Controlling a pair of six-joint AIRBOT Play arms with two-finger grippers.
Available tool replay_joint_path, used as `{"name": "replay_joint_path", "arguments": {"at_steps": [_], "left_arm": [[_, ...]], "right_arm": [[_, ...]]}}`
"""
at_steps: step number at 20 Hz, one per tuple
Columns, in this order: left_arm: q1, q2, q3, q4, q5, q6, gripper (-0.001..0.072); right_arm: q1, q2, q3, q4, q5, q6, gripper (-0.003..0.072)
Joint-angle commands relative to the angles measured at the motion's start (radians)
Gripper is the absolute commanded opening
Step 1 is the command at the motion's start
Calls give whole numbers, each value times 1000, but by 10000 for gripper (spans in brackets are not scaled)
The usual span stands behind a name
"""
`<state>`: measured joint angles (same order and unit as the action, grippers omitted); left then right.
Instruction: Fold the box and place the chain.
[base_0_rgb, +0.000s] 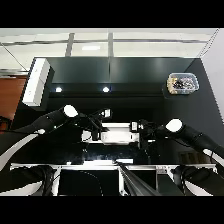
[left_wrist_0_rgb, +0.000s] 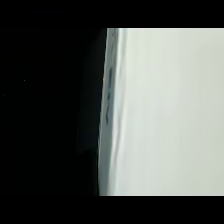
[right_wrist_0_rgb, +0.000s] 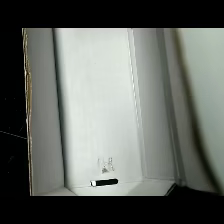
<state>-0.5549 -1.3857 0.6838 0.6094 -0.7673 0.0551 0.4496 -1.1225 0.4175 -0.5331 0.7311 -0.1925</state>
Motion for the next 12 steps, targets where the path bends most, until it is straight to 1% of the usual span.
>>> {"name": "replay_joint_path", "arguments": {"at_steps": [1,10,12], "left_arm": [[0,0,1,0,1,1,27],[0,0,1,0,1,1,27],[0,0,1,0,1,1,27]], "right_arm": [[1,-14,0,1,-2,-20,699],[2,-14,0,1,-10,-18,699],[2,-14,0,0,-10,-18,678]]}}
